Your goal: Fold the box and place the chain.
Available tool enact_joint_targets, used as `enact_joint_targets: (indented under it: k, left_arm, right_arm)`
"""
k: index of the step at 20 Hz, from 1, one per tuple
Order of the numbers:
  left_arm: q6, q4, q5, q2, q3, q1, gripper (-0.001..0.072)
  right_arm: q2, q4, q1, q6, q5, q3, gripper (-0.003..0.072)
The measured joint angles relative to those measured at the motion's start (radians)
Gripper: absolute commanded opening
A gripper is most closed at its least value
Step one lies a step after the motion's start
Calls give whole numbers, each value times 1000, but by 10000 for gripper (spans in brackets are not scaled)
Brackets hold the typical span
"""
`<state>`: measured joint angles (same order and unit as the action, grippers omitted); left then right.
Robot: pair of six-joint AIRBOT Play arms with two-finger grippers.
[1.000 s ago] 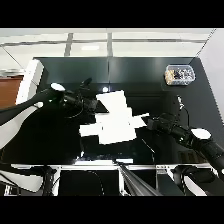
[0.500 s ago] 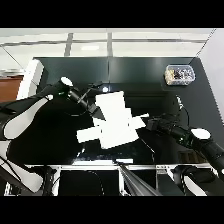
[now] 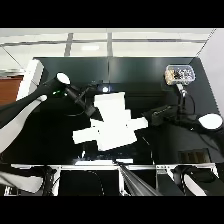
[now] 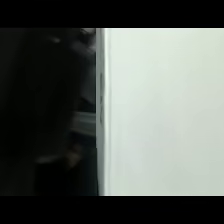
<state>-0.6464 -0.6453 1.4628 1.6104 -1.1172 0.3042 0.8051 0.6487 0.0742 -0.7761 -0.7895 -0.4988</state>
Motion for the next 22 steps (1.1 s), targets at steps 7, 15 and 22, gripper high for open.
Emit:
enact_joint_targets:
  k: [7,15,22]
  left_arm:
    - [465,8,-459,-336,332,116,25]
    - [666,-40,-777,-306,383,236,26]
    - [713,-70,-805,-271,386,243,26]
  right_arm:
    - [0,313,-26,-90,-170,-138,714]
    - [3,249,63,196,-90,-96,714]
    - [4,243,185,528,-8,45,714]
